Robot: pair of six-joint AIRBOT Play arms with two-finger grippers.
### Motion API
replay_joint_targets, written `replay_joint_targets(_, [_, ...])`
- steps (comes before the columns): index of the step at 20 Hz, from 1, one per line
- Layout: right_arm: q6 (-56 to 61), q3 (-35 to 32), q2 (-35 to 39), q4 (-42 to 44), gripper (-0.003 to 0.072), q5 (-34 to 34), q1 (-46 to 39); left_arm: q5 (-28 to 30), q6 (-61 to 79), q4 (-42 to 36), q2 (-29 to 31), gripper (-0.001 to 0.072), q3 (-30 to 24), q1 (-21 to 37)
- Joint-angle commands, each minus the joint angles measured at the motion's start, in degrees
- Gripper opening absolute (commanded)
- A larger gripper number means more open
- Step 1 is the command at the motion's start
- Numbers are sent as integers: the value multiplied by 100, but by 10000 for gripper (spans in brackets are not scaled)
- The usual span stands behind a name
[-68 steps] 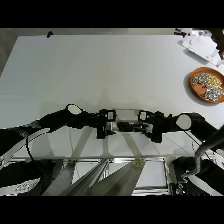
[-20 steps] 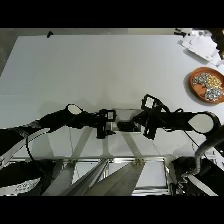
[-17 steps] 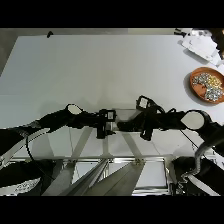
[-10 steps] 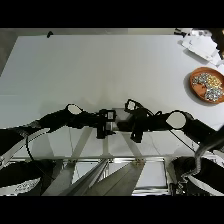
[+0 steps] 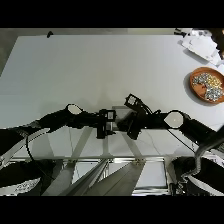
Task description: Fold the box and place the chain.
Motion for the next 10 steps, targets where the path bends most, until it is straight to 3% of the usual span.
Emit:
replay_joint_targets(1, [61, 4, 70, 37, 152, 11, 7, 2, 2, 2, 2, 279, 2, 2])
replay_joint_targets(2, [57, 7, 138, 33, 224, -4, 2, 0, 2, 2, 2, 279, 2, 2])
replay_joint_targets(3, [57, 17, 201, 26, 233, -13, 2, 2, 2, 2, 2, 279, 2, 2])
replay_joint_targets(8, [59, 87, 463, -22, 231, 52, 0, 2, 2, 2, 2, 279, 2, 2])
replay_joint_targets(10, [70, 197, 813, -66, 174, 109, -37, 2, 2, 2, 2, 279, 2, 2])
